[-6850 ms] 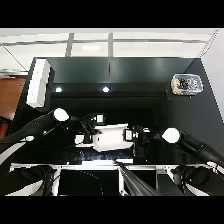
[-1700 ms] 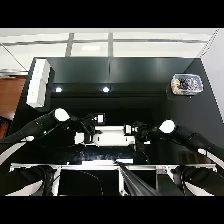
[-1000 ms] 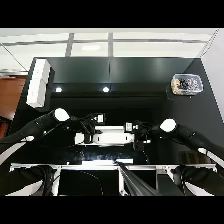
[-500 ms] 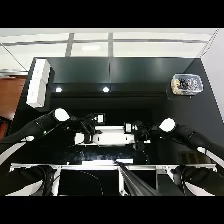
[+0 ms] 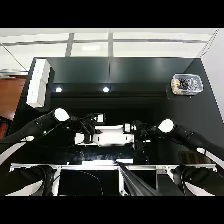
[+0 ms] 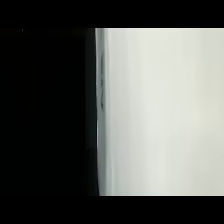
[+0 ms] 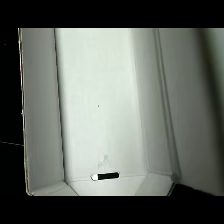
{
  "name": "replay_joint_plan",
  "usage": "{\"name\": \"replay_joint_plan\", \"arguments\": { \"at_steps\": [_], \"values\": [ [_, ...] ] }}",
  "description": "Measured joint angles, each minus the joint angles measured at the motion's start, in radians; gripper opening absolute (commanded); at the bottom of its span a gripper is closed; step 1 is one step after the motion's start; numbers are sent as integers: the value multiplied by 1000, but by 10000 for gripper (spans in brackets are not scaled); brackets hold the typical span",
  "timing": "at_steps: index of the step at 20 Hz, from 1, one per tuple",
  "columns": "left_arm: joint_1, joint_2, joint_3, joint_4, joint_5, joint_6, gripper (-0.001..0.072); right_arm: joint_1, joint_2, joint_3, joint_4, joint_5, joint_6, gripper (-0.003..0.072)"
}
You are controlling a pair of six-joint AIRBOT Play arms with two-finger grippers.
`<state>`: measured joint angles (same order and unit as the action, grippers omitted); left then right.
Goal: Fold the box and place the chain.
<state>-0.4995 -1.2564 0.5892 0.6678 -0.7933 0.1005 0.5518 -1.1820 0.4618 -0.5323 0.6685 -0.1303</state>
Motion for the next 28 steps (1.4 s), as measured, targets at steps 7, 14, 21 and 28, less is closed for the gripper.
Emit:
{"name": "replay_joint_plan", "arguments": {
  "at_steps": [7, 14, 21, 28],
  "values": [
    [0, 0, 0, 0, 0, -1, 28, 0, 0, 0, -2, -8, 4, 355],
    [1, 6, 0, 1, -5, -18, 545, 0, 0, 0, -2, -7, 4, 363],
    [71, 164, 0, 39, -21, -160, 581, 0, 0, 0, -2, -7, 4, 364],
    [185, 428, -1, 155, -227, -555, 26, 0, 0, 0, -2, -7, 4, 363]
  ]
}}
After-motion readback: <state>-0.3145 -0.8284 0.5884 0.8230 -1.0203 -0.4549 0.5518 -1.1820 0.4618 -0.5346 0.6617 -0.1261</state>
